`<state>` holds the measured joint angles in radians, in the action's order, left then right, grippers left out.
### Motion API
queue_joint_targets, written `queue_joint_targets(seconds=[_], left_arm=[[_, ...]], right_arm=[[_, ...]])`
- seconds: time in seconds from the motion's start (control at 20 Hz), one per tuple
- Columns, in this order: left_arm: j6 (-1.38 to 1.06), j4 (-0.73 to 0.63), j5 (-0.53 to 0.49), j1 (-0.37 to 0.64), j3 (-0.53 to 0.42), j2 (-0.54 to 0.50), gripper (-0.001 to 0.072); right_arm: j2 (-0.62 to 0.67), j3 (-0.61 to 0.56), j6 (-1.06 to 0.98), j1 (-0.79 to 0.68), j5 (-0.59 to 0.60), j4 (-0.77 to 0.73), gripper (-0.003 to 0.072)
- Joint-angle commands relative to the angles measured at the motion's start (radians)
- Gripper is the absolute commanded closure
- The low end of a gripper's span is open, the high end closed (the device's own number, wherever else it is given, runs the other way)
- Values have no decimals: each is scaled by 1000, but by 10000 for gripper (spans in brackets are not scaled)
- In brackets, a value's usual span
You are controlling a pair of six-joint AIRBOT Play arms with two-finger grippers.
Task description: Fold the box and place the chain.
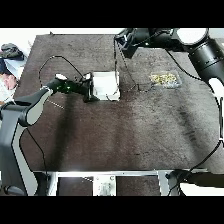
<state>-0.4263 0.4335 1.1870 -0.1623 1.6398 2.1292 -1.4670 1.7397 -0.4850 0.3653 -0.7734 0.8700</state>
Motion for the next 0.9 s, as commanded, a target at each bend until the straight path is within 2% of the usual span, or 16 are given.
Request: queue_joint_targets(seconds=[0.0,0.4,0.45,0.5,0.65,0.75,0.8,0.85], left_arm=[[0,0,0,0,1,0,361],[0,0,0,0,1,0,361],[0,0,0,0,1,0,361],[0,0,0,0,1,0,361],[0,0,0,0,1,0,361],[0,0,0,0,1,0,361],[0,0,0,0,1,0,361],[0,0,0,0,1,0,361]], right_arm=[[-14,20,-5,40,28,-3,680],[-168,20,-104,65,-143,6,672],[-182,20,-127,64,-150,46,476],[-192,20,-155,63,-156,100,372],[-195,18,-223,20,-237,250,369],[-196,5,-223,-42,-301,271,367],[-197,-15,-223,-76,-304,268,264],[-201,-46,-219,-109,-300,268,197]])
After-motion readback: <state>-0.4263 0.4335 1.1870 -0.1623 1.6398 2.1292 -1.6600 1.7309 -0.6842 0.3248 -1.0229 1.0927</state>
